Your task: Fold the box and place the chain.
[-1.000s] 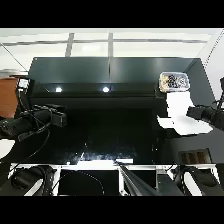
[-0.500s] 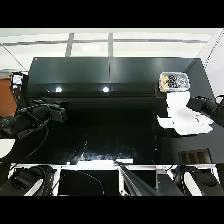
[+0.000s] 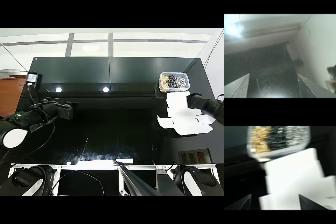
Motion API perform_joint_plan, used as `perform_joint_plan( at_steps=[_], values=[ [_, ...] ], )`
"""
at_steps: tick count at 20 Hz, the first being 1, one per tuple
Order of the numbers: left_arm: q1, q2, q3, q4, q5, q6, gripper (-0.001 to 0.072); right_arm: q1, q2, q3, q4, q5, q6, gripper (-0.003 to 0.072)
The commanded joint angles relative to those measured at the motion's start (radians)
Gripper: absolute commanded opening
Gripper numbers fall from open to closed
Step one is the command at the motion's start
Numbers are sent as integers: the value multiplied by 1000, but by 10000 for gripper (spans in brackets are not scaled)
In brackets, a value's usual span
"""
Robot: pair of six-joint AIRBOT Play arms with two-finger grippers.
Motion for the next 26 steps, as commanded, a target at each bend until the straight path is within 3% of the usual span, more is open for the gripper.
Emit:
perform_joint_plan(
  at_steps=[1,2,4,6,8,9,13,17,20,22,26],
  values=[
    [0,-56,0,-33,-16,2,709,-152,-103,106,-414,-93,183,700],
    [0,-65,0,-32,-14,2,709,-249,-167,150,-454,-121,183,700],
    [0,-74,0,-33,-14,2,709,-450,-294,206,-399,-158,183,701],
    [0,-74,0,-33,-8,2,709,-620,-390,239,-138,-176,79,701],
    [0,-74,0,-33,-5,2,709,-673,-449,251,220,-233,-295,700],
    [-1,-74,0,-34,-5,2,709,-657,-467,256,273,-261,-391,701],
    [-1,-74,0,-34,-6,2,709,-505,-518,268,0,-269,-444,701],
    [0,-74,0,-37,-6,2,708,-361,-581,269,-87,-262,-466,700],
    [0,-74,0,-37,-8,2,708,-306,-625,290,-364,-268,-303,699],
    [0,-74,0,-37,-11,2,709,-303,-637,294,-392,-257,-293,507],
    [0,-74,0,-36,-10,2,708,-303,-655,294,-402,-216,-293,470]
  ],
)
